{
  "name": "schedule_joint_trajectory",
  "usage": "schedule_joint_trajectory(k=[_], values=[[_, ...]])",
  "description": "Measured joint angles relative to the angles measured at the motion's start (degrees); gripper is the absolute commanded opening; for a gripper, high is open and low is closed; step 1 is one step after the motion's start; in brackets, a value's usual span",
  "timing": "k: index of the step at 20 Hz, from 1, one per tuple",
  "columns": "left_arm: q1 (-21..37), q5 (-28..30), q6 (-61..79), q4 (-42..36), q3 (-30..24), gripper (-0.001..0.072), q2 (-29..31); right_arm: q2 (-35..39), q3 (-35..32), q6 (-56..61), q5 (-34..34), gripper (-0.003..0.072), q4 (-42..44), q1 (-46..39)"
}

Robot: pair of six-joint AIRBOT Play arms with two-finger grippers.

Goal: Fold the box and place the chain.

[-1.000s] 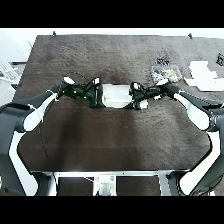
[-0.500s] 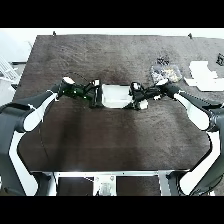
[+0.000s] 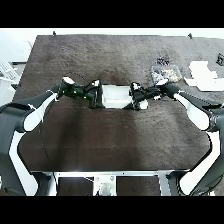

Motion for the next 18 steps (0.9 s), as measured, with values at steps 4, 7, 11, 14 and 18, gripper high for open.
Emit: schedule_joint_trajectory(k=[4, 7, 11, 14, 18], values=[[0.0, 0.0, 0.2, -1.4, 0.0, 0.0720, -0.3, 0.0, 0.0, 0.0, -0.1, 0.0550, 0.0, 0.0], [-0.1, 0.1, 0.2, -2.0, 0.0, 0.0720, -0.5, 0.0, 0.0, 0.0, -0.2, 0.0550, 0.1, 0.0], [-0.1, 0.3, 0.7, -2.3, 0.0, 0.0720, -0.6, 0.0, 0.0, 0.0, -0.2, 0.0550, 0.1, 0.0], [-0.2, 0.5, 1.1, -2.4, 0.0, 0.0720, -0.6, 0.0, 0.0, 0.0, -0.3, 0.0550, 0.1, 0.0], [-0.4, 0.9, 1.5, -2.4, 0.0, 0.0720, -0.6, 0.0, 0.0, 0.0, -0.3, 0.0550, 0.2, 0.0]])
